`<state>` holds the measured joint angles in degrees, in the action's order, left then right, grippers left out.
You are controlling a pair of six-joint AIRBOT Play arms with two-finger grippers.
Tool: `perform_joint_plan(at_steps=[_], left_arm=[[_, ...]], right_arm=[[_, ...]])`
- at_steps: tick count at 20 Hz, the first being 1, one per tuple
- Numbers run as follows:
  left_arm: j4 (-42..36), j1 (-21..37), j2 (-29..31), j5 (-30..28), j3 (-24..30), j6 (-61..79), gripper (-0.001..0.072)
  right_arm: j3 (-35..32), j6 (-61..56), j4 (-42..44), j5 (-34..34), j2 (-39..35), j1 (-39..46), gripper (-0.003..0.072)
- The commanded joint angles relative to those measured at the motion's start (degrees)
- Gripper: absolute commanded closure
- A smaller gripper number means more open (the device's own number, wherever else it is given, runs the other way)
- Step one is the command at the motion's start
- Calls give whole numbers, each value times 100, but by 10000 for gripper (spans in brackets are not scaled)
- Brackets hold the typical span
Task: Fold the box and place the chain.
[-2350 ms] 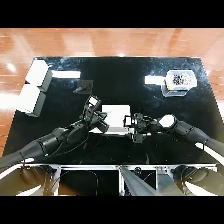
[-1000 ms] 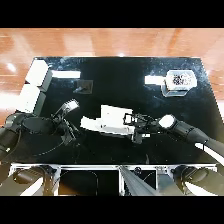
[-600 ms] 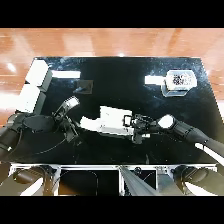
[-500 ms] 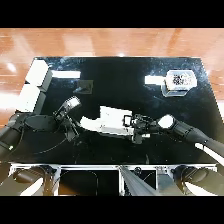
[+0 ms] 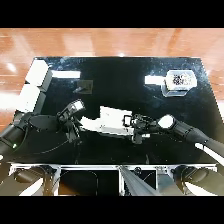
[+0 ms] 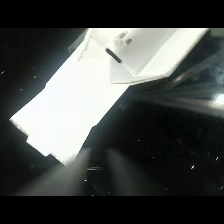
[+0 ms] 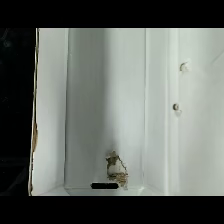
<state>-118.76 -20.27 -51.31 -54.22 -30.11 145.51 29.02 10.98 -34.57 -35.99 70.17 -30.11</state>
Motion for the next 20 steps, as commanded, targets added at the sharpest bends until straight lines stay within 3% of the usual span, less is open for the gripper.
perform_joint_plan(at_steps=[1,2,3,6,10,20], left_arm=[[68,-243,-7,79,-4,769,225],[70,-382,-11,258,-7,769,107],[120,-498,-42,363,-15,658,84],[339,-730,-461,450,-127,345,84],[-46,-754,-850,1204,-136,1714,98],[-216,-750,-1790,649,-942,2015,146]], right_arm=[[2,-2,4,2,0,-2,29],[2,-2,4,2,0,-2,29],[2,0,0,4,0,0,29],[2,-2,0,2,2,-2,29],[2,-2,0,-24,0,-2,29],[2,-7,2,-96,0,-2,28]])
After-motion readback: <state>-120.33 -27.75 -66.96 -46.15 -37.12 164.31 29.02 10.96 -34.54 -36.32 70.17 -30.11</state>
